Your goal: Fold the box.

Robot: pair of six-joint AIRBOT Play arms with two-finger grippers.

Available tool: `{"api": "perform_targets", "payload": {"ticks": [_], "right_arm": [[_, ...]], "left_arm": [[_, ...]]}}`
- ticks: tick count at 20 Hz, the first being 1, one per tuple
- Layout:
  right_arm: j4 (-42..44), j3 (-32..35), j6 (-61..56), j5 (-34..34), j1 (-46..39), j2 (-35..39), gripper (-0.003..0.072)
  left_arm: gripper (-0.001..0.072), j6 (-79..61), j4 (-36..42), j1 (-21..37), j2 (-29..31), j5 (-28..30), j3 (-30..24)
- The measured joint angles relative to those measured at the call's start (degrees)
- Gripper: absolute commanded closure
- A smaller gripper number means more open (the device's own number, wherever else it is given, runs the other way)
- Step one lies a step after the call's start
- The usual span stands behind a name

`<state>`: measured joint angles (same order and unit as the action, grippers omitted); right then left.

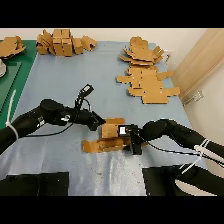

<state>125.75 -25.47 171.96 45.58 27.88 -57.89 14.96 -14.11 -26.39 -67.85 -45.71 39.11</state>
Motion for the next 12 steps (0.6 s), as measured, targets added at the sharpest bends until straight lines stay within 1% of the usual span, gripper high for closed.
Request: {"api": "perform_targets", "payload": {"ticks": [2, 4, 5, 6, 7, 9, 12], "right_arm": [[0.0, 0.0, 0.0, 0.0, 0.0, 0.0, 0.0216], [0.0, 0.0, 0.0, 0.0, 0.0, 0.0, 0.0216], [0.0, 0.0, 0.0, 0.0, 0.0, 0.0, 0.0216], [0.0, 0.0, 0.0, 0.0, 0.0, 0.0, 0.0216], [0.0, 0.0, 0.0, 0.0, 0.0, 0.0, 0.0216], [0.0, 0.0, 0.0, 0.0, 0.0, 0.0, 0.0216], [0.0, 0.0, 0.0, 0.0, 0.0, 0.0, 0.0216]], "left_arm": [[0.0694, -2.3, -4.9, -1.7, 4.3, 3.0, -2.7], [0.0691, -4.3, -9.9, -3.5, 8.0, 3.6, -5.0], [0.0479, -4.9, -12.7, -4.3, 9.6, 3.3, -5.8], [0.0187, -5.2, -14.8, -4.9, 10.7, 2.9, -6.3], [0.016, -5.4, -16.9, -5.3, 11.6, 2.4, -6.7], [0.0159, -5.8, -19.8, -5.8, 13.3, 2.3, -7.1], [0.0158, -6.0, -22.6, -6.9, 14.6, 0.2, -7.5]]}}
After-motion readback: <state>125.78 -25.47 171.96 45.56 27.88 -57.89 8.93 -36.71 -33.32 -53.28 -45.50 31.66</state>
